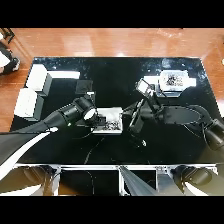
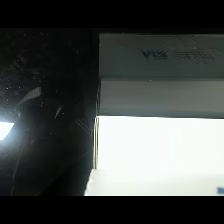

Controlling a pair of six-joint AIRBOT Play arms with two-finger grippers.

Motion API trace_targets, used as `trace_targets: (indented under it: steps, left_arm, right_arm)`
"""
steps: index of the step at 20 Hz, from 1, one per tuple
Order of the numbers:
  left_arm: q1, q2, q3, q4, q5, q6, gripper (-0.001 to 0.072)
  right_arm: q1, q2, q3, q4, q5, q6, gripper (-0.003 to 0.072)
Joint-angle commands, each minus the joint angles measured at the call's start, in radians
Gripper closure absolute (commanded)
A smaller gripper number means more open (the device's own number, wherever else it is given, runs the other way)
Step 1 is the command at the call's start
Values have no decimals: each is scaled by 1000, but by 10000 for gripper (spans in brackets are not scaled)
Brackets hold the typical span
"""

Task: Fold the box and place the chain.

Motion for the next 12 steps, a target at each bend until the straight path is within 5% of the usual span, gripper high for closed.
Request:
trace_targets:
  steps: [1,5,7,12]
  left_arm:
    - [0,0,0,0,8,0,689]
    - [-1,0,0,-2,9,0,689]
    - [0,0,0,-2,18,0,689]
    - [-3,0,3,-11,20,0,690]
  right_arm:
    - [83,-34,11,87,63,14,670]
    - [116,-88,11,83,151,50,622]
    - [96,-89,11,79,148,84,-29]
    - [-138,13,11,0,-19,164,-16]
